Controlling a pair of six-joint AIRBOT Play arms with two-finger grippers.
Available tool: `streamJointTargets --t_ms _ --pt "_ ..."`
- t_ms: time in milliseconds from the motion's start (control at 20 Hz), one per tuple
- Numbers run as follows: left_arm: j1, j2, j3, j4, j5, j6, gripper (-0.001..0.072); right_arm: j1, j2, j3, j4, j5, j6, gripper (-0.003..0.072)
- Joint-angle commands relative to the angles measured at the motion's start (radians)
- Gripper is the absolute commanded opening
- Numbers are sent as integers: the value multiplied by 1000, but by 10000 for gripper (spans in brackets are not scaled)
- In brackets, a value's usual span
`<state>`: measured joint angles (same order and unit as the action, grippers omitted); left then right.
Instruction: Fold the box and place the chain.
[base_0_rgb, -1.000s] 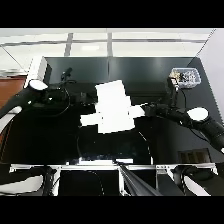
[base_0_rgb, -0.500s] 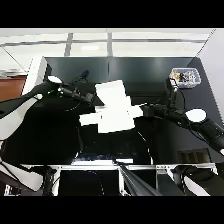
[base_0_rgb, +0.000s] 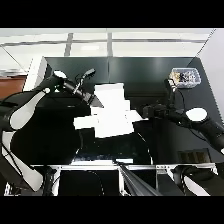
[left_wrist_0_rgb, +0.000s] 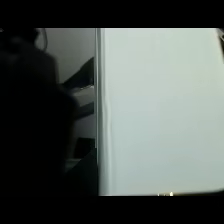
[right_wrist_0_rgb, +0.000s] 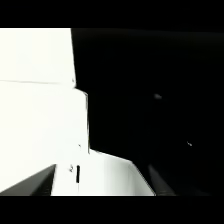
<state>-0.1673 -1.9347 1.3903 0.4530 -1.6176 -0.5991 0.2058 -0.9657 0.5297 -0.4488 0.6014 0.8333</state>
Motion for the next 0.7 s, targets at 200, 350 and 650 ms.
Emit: streamJointTargets --t_ms 200,350,650 --pt "-23 202 -78 78 17 45 22 -149 6 332 -312 577 42 704" --pt "-72 377 -313 42 190 159 23 -148 6 338 -410 626 43 704" --pt "-198 440 -454 44 525 679 24 -147 5 338 -465 633 14 704"
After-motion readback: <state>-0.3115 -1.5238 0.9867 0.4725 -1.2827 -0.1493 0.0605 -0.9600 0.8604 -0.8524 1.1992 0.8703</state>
